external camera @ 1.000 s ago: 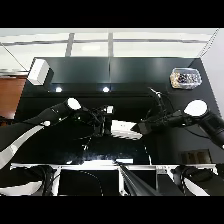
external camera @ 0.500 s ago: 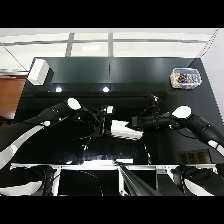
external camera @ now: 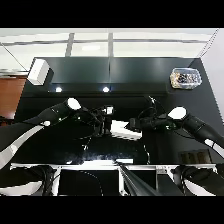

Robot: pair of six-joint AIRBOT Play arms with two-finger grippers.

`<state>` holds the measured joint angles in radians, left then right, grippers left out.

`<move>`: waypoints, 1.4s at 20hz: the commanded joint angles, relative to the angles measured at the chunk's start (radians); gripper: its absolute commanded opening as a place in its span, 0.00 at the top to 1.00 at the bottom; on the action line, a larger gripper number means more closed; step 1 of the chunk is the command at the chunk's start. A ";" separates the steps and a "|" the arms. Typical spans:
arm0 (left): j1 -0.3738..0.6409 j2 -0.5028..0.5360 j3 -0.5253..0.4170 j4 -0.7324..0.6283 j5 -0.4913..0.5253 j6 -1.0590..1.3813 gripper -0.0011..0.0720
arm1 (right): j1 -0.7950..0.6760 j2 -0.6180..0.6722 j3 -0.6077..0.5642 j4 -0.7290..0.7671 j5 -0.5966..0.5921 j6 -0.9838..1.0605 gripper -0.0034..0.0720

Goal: Fold the box and place the chain.

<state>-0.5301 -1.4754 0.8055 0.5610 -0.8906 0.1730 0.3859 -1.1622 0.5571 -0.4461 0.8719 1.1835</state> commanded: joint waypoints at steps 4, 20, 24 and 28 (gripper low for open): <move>0.000 -0.001 0.001 -0.002 0.000 -0.001 0.53 | 0.000 -0.002 0.002 -0.029 0.004 0.003 0.94; 0.000 -0.001 0.001 -0.002 0.000 -0.001 0.53 | -0.039 0.010 0.034 -0.100 0.100 0.042 0.94; 0.000 -0.001 0.001 -0.002 0.000 -0.001 0.50 | -0.037 -0.003 0.034 -0.117 0.092 0.047 0.94; 0.000 -0.001 0.001 -0.002 0.000 -0.001 0.49 | -0.037 -0.003 0.034 -0.157 0.095 0.074 0.94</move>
<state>-0.5301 -1.4757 0.8055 0.5602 -0.8894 0.1749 0.3481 -1.1618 0.5922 -0.5545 0.9764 1.2381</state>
